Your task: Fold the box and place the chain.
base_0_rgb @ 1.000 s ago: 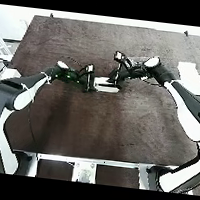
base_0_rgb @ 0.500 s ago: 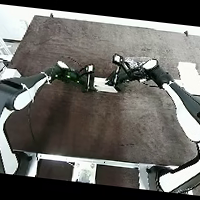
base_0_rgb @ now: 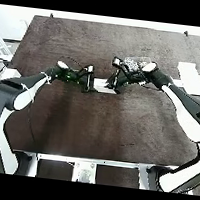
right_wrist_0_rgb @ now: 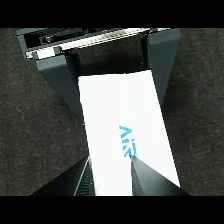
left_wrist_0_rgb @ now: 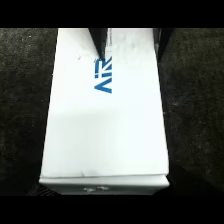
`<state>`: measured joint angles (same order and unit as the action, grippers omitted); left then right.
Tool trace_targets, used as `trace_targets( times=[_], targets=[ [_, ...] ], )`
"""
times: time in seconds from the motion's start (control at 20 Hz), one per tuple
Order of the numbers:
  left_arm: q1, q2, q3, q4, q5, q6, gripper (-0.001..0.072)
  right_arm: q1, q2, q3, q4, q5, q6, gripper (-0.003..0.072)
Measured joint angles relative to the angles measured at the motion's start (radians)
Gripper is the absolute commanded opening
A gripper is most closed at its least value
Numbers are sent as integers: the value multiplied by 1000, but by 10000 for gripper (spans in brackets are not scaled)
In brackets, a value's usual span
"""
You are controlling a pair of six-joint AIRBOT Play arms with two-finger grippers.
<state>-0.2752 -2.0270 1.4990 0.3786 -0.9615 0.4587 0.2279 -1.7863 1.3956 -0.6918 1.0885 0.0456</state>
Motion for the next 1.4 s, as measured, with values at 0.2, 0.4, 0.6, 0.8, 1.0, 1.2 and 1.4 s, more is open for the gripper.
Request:
trace_targets(
  times=[0.2,0.4,0.6,0.8,1.0,1.2,1.4],
  targets=[
    [0,0,0,-2,1,-2,544,0,0,-10,1,11,-4,376],
    [0,0,0,-3,4,-5,543,0,0,-5,20,12,-4,356],
    [-2,0,0,-12,24,-12,544,2,3,8,66,42,-14,196],
    [-2,0,0,-11,19,-8,544,-12,6,14,113,19,-22,15],
    [-2,0,0,-8,16,-6,543,-19,5,9,127,13,-22,12],
    [-1,0,0,-7,14,-5,543,-19,-8,-14,108,-1,12,12],
    [-1,0,0,-6,12,-5,544,-15,-19,-23,76,-20,70,12]
  ],
)
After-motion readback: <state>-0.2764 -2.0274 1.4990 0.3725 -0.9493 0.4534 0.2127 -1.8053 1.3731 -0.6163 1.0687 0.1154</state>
